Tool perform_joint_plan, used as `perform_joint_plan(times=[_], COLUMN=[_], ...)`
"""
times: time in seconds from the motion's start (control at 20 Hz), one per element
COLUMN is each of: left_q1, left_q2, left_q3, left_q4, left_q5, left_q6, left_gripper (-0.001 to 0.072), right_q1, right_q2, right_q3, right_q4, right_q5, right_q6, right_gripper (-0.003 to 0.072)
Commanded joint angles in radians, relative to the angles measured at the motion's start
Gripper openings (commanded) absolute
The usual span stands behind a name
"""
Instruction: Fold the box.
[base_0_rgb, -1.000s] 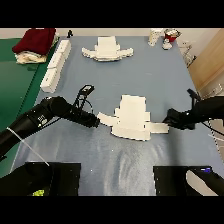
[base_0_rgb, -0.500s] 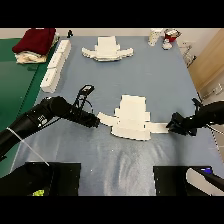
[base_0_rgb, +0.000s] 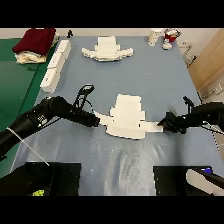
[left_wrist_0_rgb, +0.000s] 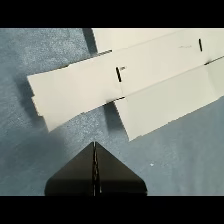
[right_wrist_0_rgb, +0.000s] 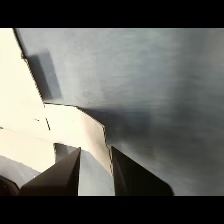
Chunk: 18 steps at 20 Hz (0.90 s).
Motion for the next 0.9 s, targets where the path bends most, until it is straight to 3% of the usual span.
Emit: perform_joint_plan(times=[0.0,0.3,0.35,0.4,0.7,0.85], left_q1=[0.000,0.000,0.000,0.000,0.000,0.000], left_q2=[0.001,0.001,0.001,0.001,0.001,0.001], left_q3=[0.000,0.000,0.000,0.000,0.000,0.000], left_q4=[-0.003,-0.003,-0.003,-0.003,-0.003,-0.003], left_q5=[0.002,0.002,0.002,0.002,0.001,0.002], left_q6=[0.000,0.000,0.000,0.000,0.000,0.000], left_gripper=[0.0013,0.0013,0.0013,0.0013,0.0013,0.0013], right_q1=[0.075,0.127,0.124,0.120,0.118,0.119], right_q2=[-0.002,-0.002,-0.002,-0.002,-0.014,-0.047], right_q3=[0.005,0.011,0.011,0.011,0.010,-0.005], right_q4=[0.025,-0.014,-0.023,-0.023,-0.021,0.050], right_q5=[0.038,0.064,0.076,0.082,0.073,0.067], right_q6=[-0.025,-0.073,-0.063,-0.054,-0.074,-0.130], right_gripper=[0.0280,0.0291,0.0356,0.0375,0.0372,0.0346])
